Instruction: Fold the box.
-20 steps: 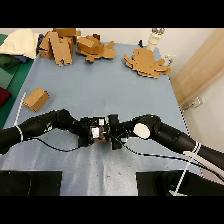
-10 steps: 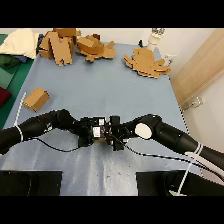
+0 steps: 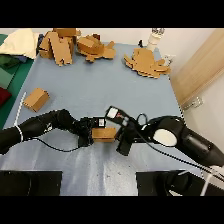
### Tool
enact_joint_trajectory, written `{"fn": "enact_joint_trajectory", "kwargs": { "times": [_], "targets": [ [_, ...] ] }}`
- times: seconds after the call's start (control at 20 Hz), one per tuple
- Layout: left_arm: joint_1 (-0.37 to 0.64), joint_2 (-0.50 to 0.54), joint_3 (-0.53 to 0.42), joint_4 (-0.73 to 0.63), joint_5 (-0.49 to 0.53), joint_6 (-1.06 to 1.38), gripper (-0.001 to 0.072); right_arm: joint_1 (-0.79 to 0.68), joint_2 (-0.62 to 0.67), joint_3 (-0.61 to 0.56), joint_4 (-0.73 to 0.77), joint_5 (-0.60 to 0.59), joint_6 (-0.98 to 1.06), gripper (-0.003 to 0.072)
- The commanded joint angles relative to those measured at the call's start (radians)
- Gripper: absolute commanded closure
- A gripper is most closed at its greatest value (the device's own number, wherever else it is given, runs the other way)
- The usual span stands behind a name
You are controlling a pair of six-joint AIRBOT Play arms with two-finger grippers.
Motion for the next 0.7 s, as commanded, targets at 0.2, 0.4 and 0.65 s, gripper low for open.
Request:
{"fn": "enact_joint_trajectory", "kwargs": {
  "times": [0.2,0.4,0.65],
  "targets": [
    [0.000,0.000,-0.001,0.000,0.001,0.000,0.0193,0.008,0.278,-0.317,0.027,-0.428,1.069,0.0680],
    [0.000,0.000,-0.001,-0.008,0.000,-0.001,0.0193,0.079,0.261,-0.494,0.289,-1.047,1.240,0.0680],
    [0.001,0.000,-0.001,-0.008,0.000,0.000,0.0193,0.154,0.074,-0.493,0.302,-1.114,1.293,0.0680]
  ]
}}
